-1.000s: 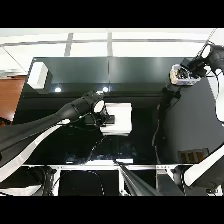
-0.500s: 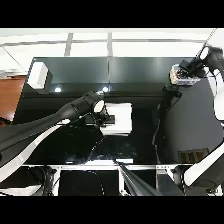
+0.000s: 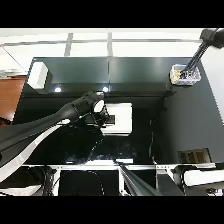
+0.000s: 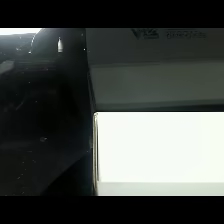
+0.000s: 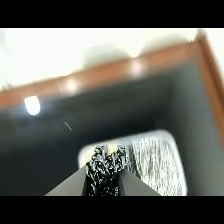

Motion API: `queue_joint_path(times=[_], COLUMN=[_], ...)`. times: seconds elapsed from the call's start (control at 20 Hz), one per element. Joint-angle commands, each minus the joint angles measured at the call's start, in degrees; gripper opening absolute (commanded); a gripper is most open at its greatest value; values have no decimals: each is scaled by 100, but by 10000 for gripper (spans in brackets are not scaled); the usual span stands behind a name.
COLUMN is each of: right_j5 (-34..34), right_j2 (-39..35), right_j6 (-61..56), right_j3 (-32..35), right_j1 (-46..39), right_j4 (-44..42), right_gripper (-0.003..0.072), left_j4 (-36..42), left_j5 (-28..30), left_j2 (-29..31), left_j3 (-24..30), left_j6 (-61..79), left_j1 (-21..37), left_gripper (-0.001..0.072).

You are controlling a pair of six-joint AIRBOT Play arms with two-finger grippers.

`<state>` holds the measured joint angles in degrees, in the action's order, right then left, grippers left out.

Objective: Fold the box and place the chain.

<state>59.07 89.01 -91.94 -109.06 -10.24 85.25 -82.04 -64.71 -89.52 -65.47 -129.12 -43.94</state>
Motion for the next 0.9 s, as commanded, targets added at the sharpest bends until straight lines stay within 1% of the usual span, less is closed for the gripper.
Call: queue_joint_path(times=[0.0,0.1,0.2,0.25,0.3,0.4,0.5,0.6,0.7,0.85], right_j5=[-31,254,822,1213,1768,3097,3709,3880,3816,3191], right_j2=[-1156,-1690,-2116,-2264,-2361,-2402,-2444,-2490,-2500,-2496], right_j6=[452,656,789,828,940,1062,1294,1338,1384,1561], right_j3=[-2,-2,-2,0,0,24,302,713,1165,1873], right_j1=[236,437,671,776,868,1119,1502,1941,2422,3077], right_j4=[-149,-393,-610,-693,-839,-1143,-1504,-1985,-2538,-3134], right_gripper=[9,9,9,9,9,9,9,9,9,9], left_j4=[9,7,7,7,7,9,7,4,7,7], left_j5=[33,33,37,35,37,37,39,42,39,39], left_j2=[2,2,2,2,2,2,2,2,2,2], left_j3=[-2,-2,-2,-2,-2,-2,-2,-2,-2,-2], left_j6=[2,2,2,2,2,2,2,2,2,2], left_j1=[-2,-2,-2,-2,-2,-2,-2,-2,-2,-2], left_gripper=[25,25,25,25,25,25,26,25,25,25])
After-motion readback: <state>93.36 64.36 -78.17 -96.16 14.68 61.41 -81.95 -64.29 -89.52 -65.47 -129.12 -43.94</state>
